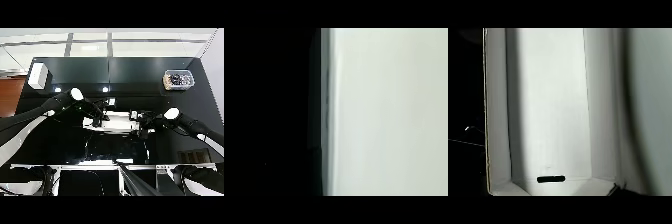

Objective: Fold the box and place the chain.

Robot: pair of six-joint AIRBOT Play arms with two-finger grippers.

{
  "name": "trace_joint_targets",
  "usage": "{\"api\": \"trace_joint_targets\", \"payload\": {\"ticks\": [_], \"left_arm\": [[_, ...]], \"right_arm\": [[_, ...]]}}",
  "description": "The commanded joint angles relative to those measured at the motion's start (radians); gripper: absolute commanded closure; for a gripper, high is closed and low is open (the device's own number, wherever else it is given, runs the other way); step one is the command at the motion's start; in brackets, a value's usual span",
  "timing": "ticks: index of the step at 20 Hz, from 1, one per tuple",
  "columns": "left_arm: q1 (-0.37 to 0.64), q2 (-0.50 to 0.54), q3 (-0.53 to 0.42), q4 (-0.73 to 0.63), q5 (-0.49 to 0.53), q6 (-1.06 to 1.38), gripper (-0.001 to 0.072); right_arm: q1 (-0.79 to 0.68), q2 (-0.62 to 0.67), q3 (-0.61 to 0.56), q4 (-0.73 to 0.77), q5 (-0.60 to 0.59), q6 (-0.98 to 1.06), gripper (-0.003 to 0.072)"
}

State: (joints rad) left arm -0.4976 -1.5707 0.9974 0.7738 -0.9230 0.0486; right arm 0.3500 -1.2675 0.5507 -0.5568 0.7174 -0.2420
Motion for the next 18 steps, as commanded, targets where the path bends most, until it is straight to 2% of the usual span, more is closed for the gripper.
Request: {"api": "trace_joint_targets", "payload": {"ticks": [1,2,4,5,7,8,9,10,11,12,13,14,15,16,18], "left_arm": [[0.001,0.000,0.007,0.007,-0.019,-0.035,0.0679],[0.002,0.001,0.019,0.014,-0.037,-0.065,0.0665],[0.005,0.014,0.043,0.042,-0.089,-0.120,0.0416],[0.007,0.030,0.056,0.080,-0.111,-0.164,0.0290],[0.008,0.086,0.075,0.219,-0.130,-0.345,0.0133],[0.008,0.124,0.079,0.308,-0.136,-0.457,0.0066],[0.008,0.163,0.079,0.399,-0.153,-0.550,0.0054],[0.008,0.200,0.079,0.489,-0.188,-0.632,0.0054],[0.009,0.235,0.079,0.570,-0.243,-0.719,0.0087],[0.009,0.258,0.079,0.620,-0.305,-0.797,0.0213],[0.013,0.271,0.079,0.629,-0.378,-0.861,0.0474],[0.019,0.270,0.077,0.586,-0.442,-0.895,0.0675],[0.025,0.266,0.061,0.481,-0.481,-0.916,0.0681],[0.027,0.262,0.032,0.335,-0.475,-0.912,0.0681],[0.025,0.251,-0.041,0.056,-0.365,-0.829,0.0681]], "right_arm": [[0.001,-0.001,0.000,-0.002,-0.003,0.003,0.0237],[0.001,-0.001,0.000,-0.002,-0.002,0.003,0.0254],[0.001,-0.001,0.000,-0.002,-0.002,0.003,0.0282],[0.001,-0.001,0.000,-0.002,-0.001,0.003,0.0379],[0.001,-0.001,0.000,-0.002,0.000,0.002,0.0541],[0.001,-0.001,0.000,-0.002,0.000,0.003,0.0568],[0.001,-0.001,0.000,-0.002,0.000,0.003,0.0568],[0.001,-0.001,0.000,-0.001,0.000,0.003,0.0568],[0.001,-0.001,0.000,-0.001,0.000,0.003,0.0557],[0.001,-0.001,0.000,-0.001,0.000,0.002,0.0560],[0.001,-0.001,0.000,-0.001,0.000,0.002,0.0560],[0.001,-0.001,0.000,-0.001,0.000,0.002,0.0560],[0.001,-0.001,0.000,-0.001,0.000,0.002,0.0560],[0.001,-0.001,0.000,-0.001,0.000,0.002,0.0560],[0.001,0.000,0.000,-0.001,0.000,0.002,0.0560]]}}
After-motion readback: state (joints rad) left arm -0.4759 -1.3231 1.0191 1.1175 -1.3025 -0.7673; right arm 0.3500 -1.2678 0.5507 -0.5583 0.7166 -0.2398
